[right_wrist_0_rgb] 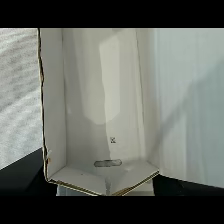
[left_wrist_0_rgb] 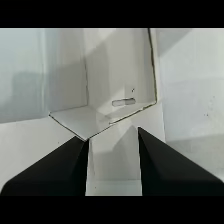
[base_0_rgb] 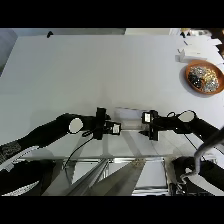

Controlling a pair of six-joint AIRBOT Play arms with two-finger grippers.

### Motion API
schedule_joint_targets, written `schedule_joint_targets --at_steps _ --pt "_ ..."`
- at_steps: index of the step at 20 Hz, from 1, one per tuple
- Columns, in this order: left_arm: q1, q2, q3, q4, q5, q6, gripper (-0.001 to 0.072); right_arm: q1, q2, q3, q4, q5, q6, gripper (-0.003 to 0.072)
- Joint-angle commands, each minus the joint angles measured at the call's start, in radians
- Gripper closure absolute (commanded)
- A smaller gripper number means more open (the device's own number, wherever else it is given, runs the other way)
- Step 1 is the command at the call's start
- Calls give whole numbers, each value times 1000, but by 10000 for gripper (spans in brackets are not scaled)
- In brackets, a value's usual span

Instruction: Fold the box and place the chain.

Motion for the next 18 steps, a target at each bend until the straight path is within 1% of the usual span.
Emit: schedule_joint_targets --at_steps 1,2,3,7,13,18 --pt "-1 -2 -1 -55 -2 58 415 -1 0 0 0 0 0 283" --pt "-1 -2 -1 -70 -2 59 471 -1 0 0 0 0 0 283" --pt "-1 -2 -1 -87 -2 59 503 -1 0 0 0 0 0 283" --pt "-1 -2 -1 -137 17 59 506 -1 0 0 0 0 0 283" --pt "-1 -2 -1 -143 47 59 509 -1 0 0 0 0 0 283" --pt "-4 -19 0 -255 52 59 510 -1 0 0 0 0 0 283"
